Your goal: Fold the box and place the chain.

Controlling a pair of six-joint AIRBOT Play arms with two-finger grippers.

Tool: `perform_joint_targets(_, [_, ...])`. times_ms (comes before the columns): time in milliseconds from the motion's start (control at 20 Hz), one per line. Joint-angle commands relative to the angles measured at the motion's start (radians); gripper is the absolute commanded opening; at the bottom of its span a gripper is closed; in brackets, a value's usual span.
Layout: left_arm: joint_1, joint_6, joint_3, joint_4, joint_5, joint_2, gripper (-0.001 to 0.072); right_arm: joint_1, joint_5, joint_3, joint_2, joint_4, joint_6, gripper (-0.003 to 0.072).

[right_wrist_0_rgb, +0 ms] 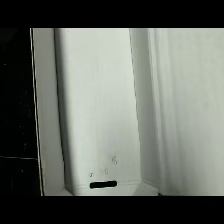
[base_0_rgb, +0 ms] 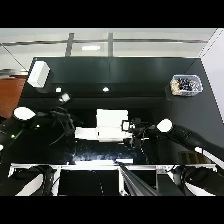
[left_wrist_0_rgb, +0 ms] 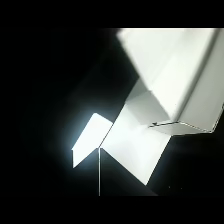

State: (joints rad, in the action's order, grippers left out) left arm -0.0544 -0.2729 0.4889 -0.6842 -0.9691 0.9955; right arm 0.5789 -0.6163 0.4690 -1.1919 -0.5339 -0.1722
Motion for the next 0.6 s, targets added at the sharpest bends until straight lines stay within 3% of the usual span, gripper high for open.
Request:
perform_joint_targets(0, [0.182, -0.348, -0.008, -0.004, -0.033, -0.014, 0.0032, 0.001, 0.000, 0.000, 0.000, 0.000, 0.000, 0.0311])
perform_joint_targets(150, [0.342, -0.724, -0.019, -0.014, -0.014, -0.001, 0.0031, 0.001, 0.000, 0.000, 0.000, 0.000, 0.000, 0.0311])
perform_joint_targets(250, [0.400, -0.779, -0.031, -0.014, -0.050, 0.016, 0.0032, 0.001, 0.000, 0.000, 0.000, 0.000, 0.000, 0.0311])
perform_joint_targets(550, [0.339, -0.861, -0.047, -0.033, -0.153, 0.107, 0.0030, 0.001, 0.000, 0.000, 0.000, 0.000, 0.000, 0.0311])
